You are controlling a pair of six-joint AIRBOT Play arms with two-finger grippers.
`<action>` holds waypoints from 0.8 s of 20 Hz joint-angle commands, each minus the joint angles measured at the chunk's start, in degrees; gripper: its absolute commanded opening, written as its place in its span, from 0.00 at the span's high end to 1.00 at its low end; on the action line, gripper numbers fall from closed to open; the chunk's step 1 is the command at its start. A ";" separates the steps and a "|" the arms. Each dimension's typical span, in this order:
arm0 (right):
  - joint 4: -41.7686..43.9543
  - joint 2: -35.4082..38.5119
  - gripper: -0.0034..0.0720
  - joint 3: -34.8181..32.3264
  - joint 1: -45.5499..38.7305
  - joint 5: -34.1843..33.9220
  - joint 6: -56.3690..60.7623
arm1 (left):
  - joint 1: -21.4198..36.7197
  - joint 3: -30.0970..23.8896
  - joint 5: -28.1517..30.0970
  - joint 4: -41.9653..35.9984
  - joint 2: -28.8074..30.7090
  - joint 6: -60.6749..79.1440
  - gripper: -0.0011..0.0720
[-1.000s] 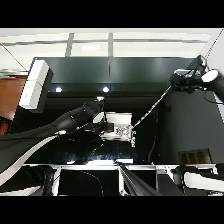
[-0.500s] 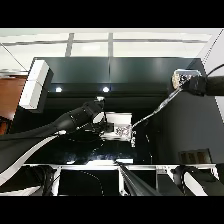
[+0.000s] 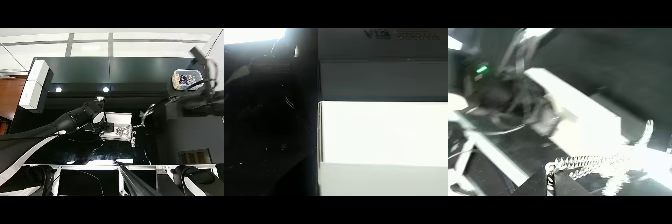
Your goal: Fold the box and place the chain.
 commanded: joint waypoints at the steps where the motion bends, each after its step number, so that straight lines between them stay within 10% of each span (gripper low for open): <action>1: 4.00 -1.09 0.90 -4.02 7.85 -5.09 0.37 | 0.00 -0.02 0.00 0.00 -0.04 0.02 0.94; 11: 3.82 -10.88 0.90 -5.38 13.99 -15.87 0.63 | 0.00 -0.02 0.24 0.02 -0.04 0.00 0.94; 12: 3.45 -10.93 0.81 -5.35 13.31 -15.74 1.07 | 0.00 -0.02 0.24 0.02 -0.04 0.00 0.94; 13: 3.28 -10.88 0.42 -5.16 11.80 -13.99 1.11 | 0.00 -0.02 0.22 0.02 -0.04 0.02 0.94; 14: 2.78 -10.71 0.29 -4.79 9.40 -11.21 0.92 | 0.00 -0.02 0.20 0.00 -0.04 0.02 0.94; 16: 1.27 -8.87 0.30 -4.61 3.19 -6.27 -1.05 | 0.00 -0.02 0.15 0.00 -0.04 0.02 0.94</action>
